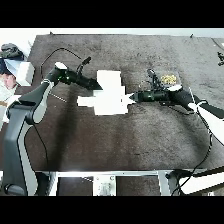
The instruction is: Fold the box and place the chain.
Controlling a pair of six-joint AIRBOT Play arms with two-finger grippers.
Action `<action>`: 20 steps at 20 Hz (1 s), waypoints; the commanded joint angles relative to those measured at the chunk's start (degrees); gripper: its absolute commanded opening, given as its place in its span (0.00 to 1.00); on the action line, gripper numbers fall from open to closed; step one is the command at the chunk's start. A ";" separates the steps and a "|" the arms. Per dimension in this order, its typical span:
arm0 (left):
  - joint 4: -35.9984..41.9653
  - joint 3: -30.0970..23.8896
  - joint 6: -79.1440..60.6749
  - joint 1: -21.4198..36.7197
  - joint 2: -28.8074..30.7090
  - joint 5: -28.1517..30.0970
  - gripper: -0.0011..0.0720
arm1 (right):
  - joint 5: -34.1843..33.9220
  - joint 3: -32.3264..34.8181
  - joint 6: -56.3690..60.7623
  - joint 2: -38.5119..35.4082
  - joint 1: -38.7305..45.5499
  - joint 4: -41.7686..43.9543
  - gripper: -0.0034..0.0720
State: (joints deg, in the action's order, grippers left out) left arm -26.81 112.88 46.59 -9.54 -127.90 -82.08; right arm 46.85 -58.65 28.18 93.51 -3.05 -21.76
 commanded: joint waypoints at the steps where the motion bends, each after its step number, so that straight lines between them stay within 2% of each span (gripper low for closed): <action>1: 0.46 0.02 -1.11 0.00 -0.09 -1.42 0.22 | -0.22 0.02 0.04 -0.04 0.04 0.09 0.06; 2: 0.44 0.02 -1.68 0.00 -0.09 -1.51 0.10 | -0.20 0.02 0.04 -0.04 0.04 0.07 0.06; 4: 0.44 0.02 -2.12 0.00 -0.09 -1.57 0.03 | -0.20 0.00 0.02 -0.07 0.11 0.07 0.07; 5: 0.44 0.02 -2.67 0.00 -0.11 -1.42 0.03 | -0.17 -0.02 0.04 -0.17 0.44 0.11 0.29; 6: 0.44 0.02 -4.74 0.00 -0.09 -1.55 0.03 | -0.13 -0.02 0.04 -0.59 0.96 -0.11 0.47; 9: 0.46 0.02 -11.98 0.00 -0.09 -1.49 0.03 | -0.17 -0.02 0.00 -3.89 4.31 -0.59 0.46; 12: 0.46 0.02 -27.32 0.00 -0.02 -2.64 0.03 | -0.11 -0.02 0.09 -7.32 9.03 -0.59 0.46; 17: 0.66 -0.74 -41.75 0.00 2.62 -2.99 0.02 | 1.40 -0.02 3.10 -7.65 10.60 -4.90 0.46; 20: 1.75 -3.65 -48.61 0.00 5.62 -1.53 0.02 | 1.36 -0.02 3.10 -7.65 10.60 -5.05 0.46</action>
